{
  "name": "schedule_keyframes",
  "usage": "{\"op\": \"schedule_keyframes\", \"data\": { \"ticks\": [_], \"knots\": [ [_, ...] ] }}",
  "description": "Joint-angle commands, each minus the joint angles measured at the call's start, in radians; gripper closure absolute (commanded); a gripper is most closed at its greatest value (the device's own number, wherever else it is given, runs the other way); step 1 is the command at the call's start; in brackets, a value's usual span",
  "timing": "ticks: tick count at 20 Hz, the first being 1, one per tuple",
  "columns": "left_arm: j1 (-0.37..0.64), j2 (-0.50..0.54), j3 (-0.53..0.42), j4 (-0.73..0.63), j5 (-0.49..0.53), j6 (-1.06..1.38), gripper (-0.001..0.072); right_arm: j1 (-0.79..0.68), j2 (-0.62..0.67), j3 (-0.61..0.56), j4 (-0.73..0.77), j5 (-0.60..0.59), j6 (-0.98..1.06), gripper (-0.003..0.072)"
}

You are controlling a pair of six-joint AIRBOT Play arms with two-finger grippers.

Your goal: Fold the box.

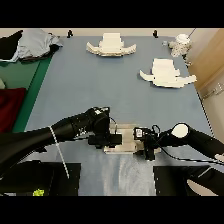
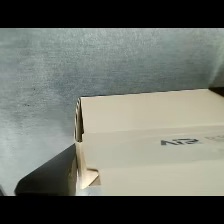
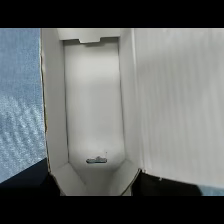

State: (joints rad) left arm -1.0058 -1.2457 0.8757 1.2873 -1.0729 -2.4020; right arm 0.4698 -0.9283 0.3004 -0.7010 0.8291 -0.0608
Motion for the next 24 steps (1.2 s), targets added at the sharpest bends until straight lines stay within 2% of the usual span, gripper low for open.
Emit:
{"op": "schedule_keyframes", "data": {
  "ticks": [1, 5, 10, 11, 12, 14, 20, 21, 22, 23, 24],
  "knots": [
    [-0.025, -0.038, 0.025, 0.043, -0.024, -0.034, 0.0422, 0.0, 0.001, 0.001, 0.0, 0.0, 0.0, 0.0159],
    [-0.056, -0.101, 0.064, 0.084, -0.048, -0.078, 0.0422, 0.0, 0.001, 0.001, 0.001, 0.0, 0.0, 0.0158],
    [-0.073, -0.114, 0.086, 0.178, -0.082, -0.169, 0.0424, 0.0, 0.001, 0.001, 0.0, 0.0, 0.0, 0.0158],
    [-0.073, -0.114, 0.09, 0.182, -0.084, -0.171, 0.0564, 0.0, 0.001, 0.001, 0.001, 0.0, 0.0, 0.0158],
    [-0.074, -0.114, 0.092, 0.188, -0.077, -0.168, 0.0656, 0.0, 0.001, 0.001, 0.0, 0.0, 0.0, 0.0159],
    [-0.077, -0.114, 0.093, 0.193, -0.052, -0.177, 0.0691, 0.0, 0.001, 0.001, 0.0, 0.0, 0.0, 0.0159],
    [-0.098, -0.114, 0.093, 0.211, -0.059, -0.197, 0.0689, 0.0, 0.001, 0.001, 0.001, 0.0, 0.0, 0.0159],
    [-0.098, -0.114, 0.093, 0.21, -0.059, -0.195, 0.0602, 0.0, 0.001, 0.001, 0.0, 0.0, 0.0, 0.0159],
    [-0.098, -0.114, 0.095, 0.209, -0.061, -0.193, 0.0314, 0.0, 0.001, 0.001, 0.0, 0.0, 0.0, 0.0159],
    [-0.098, -0.114, 0.097, 0.209, -0.061, -0.194, 0.0222, 0.0, 0.001, 0.001, 0.001, 0.0, 0.0, 0.0159],
    [-0.098, -0.114, 0.099, 0.21, -0.061, -0.194, 0.0226, 0.0, 0.001, 0.001, 0.0, 0.0, 0.0, 0.0159]
  ]
}}
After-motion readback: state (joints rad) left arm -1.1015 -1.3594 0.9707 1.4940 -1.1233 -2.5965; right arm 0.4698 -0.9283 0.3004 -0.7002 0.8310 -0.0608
